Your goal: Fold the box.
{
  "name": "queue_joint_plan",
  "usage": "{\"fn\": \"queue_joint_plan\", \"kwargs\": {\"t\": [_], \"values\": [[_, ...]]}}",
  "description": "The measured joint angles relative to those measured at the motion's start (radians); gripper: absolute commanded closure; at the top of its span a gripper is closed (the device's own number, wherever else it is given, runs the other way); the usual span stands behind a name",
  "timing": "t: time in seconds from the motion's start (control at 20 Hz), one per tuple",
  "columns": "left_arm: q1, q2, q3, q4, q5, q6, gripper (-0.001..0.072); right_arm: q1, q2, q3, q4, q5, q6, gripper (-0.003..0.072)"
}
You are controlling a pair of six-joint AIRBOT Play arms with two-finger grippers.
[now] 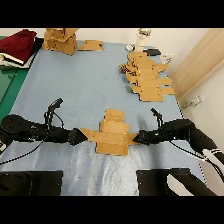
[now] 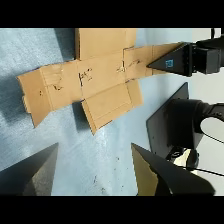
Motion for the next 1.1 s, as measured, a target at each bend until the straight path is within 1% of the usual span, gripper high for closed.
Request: {"fn": "queue_joint_plan", "kwargs": {"t": [0.2, 0.3, 0.4, 0.55, 0.7, 0.85, 0.95, 1.0, 1.05, 1.1], "values": [[0.005, -0.009, 0.000, -0.005, 0.016, -0.007, 0.0021, 0.061, 0.000, -0.001, 0.013, 0.023, -0.062, 0.0684], [0.021, -0.034, 0.003, -0.006, 0.029, -0.016, 0.0021, 0.134, 0.001, -0.002, 0.014, 0.061, -0.093, 0.0684], [0.050, -0.079, 0.018, -0.005, 0.015, -0.012, 0.0021, 0.221, 0.005, -0.002, 0.014, 0.115, -0.114, 0.0684], [0.114, -0.172, 0.072, -0.005, -0.051, 0.036, 0.0021, 0.342, 0.027, -0.002, 0.011, 0.181, -0.134, 0.0684], [0.179, -0.287, 0.139, -0.005, -0.123, 0.104, 0.0021, 0.427, 0.063, -0.002, 0.008, 0.210, -0.141, 0.0684], [0.203, -0.402, 0.184, -0.014, -0.163, 0.177, 0.0021, 0.477, 0.087, -0.003, 0.004, 0.222, -0.142, 0.0684], [0.208, -0.475, 0.200, -0.057, -0.180, 0.243, 0.0022, 0.493, 0.094, -0.003, 0.004, 0.229, -0.134, 0.0684], [0.211, -0.510, 0.206, -0.095, -0.192, 0.285, 0.0040, 0.497, 0.096, -0.003, 0.004, 0.230, -0.128, 0.0684], [0.211, -0.541, 0.209, -0.135, -0.204, 0.323, 0.0096, 0.501, 0.097, -0.003, 0.003, 0.234, -0.127, 0.0684], [0.212, -0.573, 0.212, -0.174, -0.219, 0.366, 0.0128, 0.503, 0.098, -0.003, 0.003, 0.235, -0.124, 0.0684]]}}
